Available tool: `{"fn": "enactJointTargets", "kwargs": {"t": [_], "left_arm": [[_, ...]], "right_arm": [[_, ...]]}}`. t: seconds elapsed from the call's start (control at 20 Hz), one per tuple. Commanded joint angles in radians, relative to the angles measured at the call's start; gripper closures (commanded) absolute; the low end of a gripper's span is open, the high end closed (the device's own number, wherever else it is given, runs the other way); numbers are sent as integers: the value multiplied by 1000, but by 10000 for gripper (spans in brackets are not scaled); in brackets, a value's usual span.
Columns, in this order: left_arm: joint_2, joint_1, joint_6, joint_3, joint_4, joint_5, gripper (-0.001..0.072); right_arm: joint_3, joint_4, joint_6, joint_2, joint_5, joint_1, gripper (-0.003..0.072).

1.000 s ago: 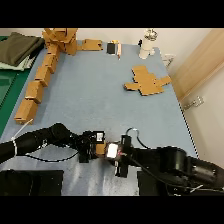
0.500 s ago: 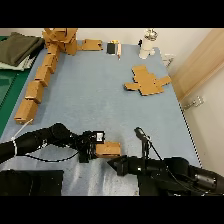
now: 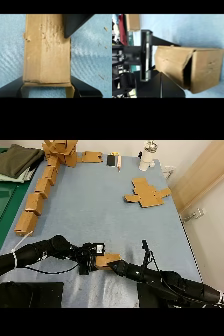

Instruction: Fold the box.

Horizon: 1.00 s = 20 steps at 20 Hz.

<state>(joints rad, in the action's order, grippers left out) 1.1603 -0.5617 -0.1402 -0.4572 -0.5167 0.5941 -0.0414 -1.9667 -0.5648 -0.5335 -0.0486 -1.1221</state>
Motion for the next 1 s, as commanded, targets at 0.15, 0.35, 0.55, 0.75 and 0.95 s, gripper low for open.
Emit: {"fn": "enactJointTargets", "kwargs": {"t": [0.15, 0.35, 0.55, 0.75, 0.95], "left_arm": [[0, 0, 0, -1, 0, 0, 313], [0, 0, 0, -1, 0, 0, 313], [-1, 0, 0, -1, 0, 0, 313], [0, 0, 0, -1, 0, 0, 313], [-1, 0, 0, -1, 0, 0, 313]], "right_arm": [[5, 23, 13, -70, -22, 3, 685], [3, 30, 11, -82, -21, 3, 685], [-102, 173, -4, -54, 127, 3, 686], [-301, 476, 29, -20, 700, 26, 686], [-477, 809, 45, -29, 1197, 72, 685]]}}
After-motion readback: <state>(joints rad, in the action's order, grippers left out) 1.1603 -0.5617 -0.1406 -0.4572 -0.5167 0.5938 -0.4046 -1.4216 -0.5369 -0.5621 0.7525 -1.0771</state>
